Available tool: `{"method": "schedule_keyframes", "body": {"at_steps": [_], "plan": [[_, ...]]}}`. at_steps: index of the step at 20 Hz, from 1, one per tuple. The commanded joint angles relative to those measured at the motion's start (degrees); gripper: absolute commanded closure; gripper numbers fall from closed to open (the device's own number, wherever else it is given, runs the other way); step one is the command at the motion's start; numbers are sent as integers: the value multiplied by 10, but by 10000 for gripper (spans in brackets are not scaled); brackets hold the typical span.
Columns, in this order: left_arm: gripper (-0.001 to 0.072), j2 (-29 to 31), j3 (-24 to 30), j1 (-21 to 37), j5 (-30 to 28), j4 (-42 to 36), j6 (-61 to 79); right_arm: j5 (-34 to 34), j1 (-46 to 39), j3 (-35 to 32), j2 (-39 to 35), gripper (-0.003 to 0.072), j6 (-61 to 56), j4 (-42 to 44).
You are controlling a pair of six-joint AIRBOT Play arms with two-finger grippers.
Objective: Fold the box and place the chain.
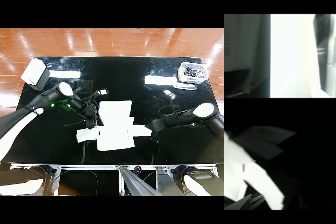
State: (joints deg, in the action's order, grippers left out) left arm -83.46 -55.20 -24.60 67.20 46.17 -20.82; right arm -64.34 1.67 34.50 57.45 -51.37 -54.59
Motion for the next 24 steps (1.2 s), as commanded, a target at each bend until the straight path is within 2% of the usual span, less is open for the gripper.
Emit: {"method": "schedule_keyframes", "body": {"at_steps": [1, 3, 4, 6, 10, 14, 24], "plan": [[693, 74, 57, -57, -140, 61, 14, -55, -75, 75, -27, -28, -29, -68], [692, 112, 105, -68, -214, 31, 34, -42, -99, 102, -37, -28, -28, -68], [692, 130, 130, -68, -246, -14, 71, -33, -103, 107, -37, -28, -28, -68], [692, 157, 176, -67, -268, -67, 121, -20, -101, 108, -37, -28, -29, -64], [690, 175, 240, -70, -352, -59, 154, -13, -100, 108, -37, -28, -29, -42], [689, 174, 241, -59, -371, -49, 146, 0, -100, 108, -37, -28, -29, -33], [688, 153, 241, -59, -370, -47, 111, 1, -100, 108, -37, -28, -28, -33]]}}
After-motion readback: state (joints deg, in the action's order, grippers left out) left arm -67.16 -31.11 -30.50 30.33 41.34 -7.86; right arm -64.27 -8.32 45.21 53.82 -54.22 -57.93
